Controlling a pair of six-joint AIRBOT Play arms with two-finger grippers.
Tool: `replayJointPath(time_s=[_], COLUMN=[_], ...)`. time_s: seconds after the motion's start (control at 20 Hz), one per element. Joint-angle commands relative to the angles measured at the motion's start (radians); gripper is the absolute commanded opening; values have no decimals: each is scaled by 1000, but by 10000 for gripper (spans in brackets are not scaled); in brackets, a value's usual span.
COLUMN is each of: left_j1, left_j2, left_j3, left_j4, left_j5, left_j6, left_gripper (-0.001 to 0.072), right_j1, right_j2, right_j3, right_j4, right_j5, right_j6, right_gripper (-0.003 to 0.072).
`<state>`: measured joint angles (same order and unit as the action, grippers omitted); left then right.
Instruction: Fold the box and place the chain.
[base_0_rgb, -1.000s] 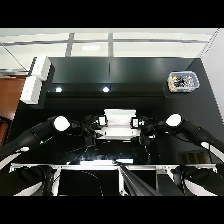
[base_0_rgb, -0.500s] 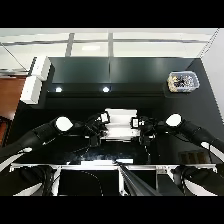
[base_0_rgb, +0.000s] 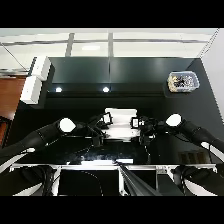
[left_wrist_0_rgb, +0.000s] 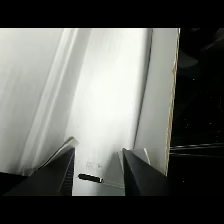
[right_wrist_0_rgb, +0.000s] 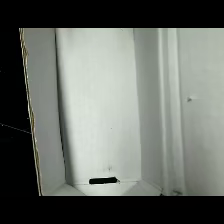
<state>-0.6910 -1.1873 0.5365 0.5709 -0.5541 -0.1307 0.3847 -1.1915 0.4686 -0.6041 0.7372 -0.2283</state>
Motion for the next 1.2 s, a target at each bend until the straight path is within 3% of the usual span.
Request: replayJointPath(time_s=[0.0,0.05,0.1,0.15,0.2,0.4,0.55,0.7,0.9,1.05,1.15], left_j1=[-2,-2,-1,2,8,123,288,480,648,647,605], left_j2=[-1,0,1,7,18,152,257,275,240,172,106], left_j3=[0,0,0,2,6,6,5,1,-69,-128,-140], left_j4=[1,1,2,29,74,237,327,400,351,152,90], left_j5=[4,-2,0,-2,-7,-39,-183,-332,-397,-425,-425], left_j6=[1,1,1,1,-17,-287,-561,-970,-1188,-1270,-1231], left_gripper=[356,344,258,87,27,27,28,27,28,30,30], right_j1=[0,0,0,0,0,0,0,0,0,0,0], right_j2=[-1,-1,-1,-1,-1,-1,-1,-1,-1,-1,-1], right_j3=[0,0,0,0,0,0,0,0,0,0,0], right_j4=[1,1,1,1,1,1,1,1,1,1,1], right_j5=[0,0,0,0,0,0,0,0,0,0,0], right_j6=[0,0,0,0,0,0,0,0,0,0,0], right_gripper=[245,245,245,245,245,245,245,245,244,245,245])
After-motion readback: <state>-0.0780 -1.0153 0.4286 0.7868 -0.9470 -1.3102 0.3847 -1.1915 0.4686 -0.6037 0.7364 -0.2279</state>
